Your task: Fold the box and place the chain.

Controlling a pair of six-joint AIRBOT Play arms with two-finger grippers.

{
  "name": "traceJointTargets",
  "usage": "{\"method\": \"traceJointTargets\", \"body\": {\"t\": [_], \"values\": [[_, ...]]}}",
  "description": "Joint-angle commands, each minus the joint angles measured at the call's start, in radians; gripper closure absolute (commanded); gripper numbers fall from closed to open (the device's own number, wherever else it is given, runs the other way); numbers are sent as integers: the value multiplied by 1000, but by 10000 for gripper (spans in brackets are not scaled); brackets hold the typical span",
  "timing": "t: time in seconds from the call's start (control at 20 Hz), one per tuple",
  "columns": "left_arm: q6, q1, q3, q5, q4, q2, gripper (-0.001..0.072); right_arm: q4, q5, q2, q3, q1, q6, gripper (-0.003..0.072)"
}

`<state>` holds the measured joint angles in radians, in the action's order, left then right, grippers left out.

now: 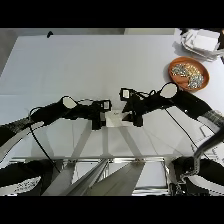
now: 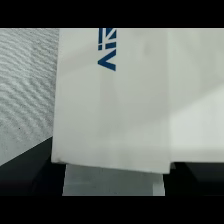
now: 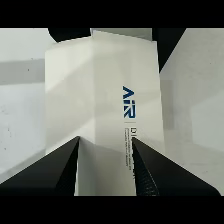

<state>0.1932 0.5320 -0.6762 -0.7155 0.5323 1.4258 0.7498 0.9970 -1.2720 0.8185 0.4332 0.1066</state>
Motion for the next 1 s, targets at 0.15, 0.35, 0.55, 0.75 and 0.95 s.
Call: {"method": "traceJointTargets", "body": {"t": [0.15,0.35,0.55,0.75,0.95], "values": [[1,0,0,0,0,0,578,14,-23,5,0,4,0,393],[0,0,0,0,0,0,578,13,-33,20,0,4,1,394],[1,0,0,0,0,0,578,13,-55,35,0,4,4,399],[1,0,0,0,0,0,578,14,-104,32,0,4,26,399],[1,0,0,0,0,0,578,9,-78,32,0,4,26,399]]}}
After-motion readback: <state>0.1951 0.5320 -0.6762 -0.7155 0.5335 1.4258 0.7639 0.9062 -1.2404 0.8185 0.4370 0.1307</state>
